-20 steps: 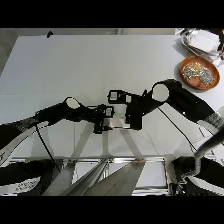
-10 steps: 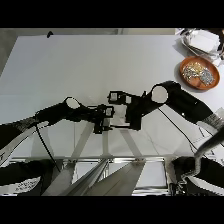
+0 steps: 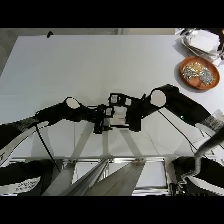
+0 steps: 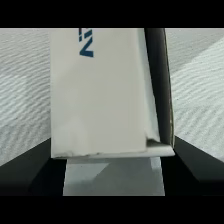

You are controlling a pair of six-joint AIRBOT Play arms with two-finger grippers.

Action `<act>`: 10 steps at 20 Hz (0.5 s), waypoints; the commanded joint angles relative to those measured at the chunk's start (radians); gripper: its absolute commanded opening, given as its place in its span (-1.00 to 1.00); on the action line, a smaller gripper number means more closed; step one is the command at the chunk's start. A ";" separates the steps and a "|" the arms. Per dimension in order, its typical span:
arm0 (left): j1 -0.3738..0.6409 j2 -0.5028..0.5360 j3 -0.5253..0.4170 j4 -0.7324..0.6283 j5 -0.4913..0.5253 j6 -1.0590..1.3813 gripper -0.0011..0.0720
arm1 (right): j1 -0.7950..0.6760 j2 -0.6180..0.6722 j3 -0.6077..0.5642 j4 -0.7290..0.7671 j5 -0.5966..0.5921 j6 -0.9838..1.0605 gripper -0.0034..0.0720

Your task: Fold the box and place the chain.

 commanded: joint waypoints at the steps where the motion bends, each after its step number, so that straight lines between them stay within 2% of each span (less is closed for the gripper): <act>1: 0.000 0.000 0.001 0.001 0.000 0.000 -0.12 | 0.018 -0.001 -0.019 -0.002 -0.005 0.004 -0.33; 10: 0.000 0.000 0.001 0.001 0.000 0.000 -0.12 | 0.042 -0.001 -0.048 -0.005 -0.017 0.023 -0.33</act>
